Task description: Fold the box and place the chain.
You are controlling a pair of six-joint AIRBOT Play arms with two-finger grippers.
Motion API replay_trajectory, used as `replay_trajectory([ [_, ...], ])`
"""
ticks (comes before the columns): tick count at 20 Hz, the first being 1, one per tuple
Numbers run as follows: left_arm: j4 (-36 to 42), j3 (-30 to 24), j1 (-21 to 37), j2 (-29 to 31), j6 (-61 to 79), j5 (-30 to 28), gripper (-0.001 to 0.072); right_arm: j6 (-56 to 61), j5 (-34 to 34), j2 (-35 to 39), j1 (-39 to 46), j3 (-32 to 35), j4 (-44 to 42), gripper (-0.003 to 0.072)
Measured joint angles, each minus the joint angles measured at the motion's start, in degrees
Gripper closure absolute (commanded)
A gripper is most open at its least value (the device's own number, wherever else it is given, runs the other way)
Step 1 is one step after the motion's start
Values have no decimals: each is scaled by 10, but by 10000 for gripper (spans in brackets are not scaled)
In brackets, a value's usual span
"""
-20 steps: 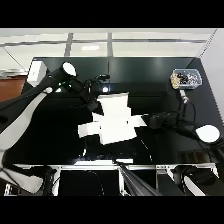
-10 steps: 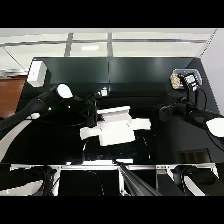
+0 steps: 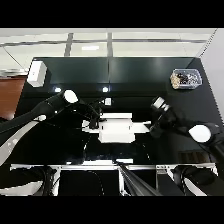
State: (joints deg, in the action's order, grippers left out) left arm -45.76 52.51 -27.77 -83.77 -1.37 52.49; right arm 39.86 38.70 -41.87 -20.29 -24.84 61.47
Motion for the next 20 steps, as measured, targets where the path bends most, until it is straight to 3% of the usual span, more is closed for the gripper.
replay_trajectory([
  [9, 1, 0, -1, -2, 8, 6, 683, -263, 39, -87, -100, 20, -83, -14],
  [17, 0, 0, -1, -2, 7, 7, 683, -320, -60, -135, -137, 12, -183, -14],
  [20, 0, 0, -1, -2, 7, 7, 683, -324, -57, -140, -113, -16, -189, -14],
])
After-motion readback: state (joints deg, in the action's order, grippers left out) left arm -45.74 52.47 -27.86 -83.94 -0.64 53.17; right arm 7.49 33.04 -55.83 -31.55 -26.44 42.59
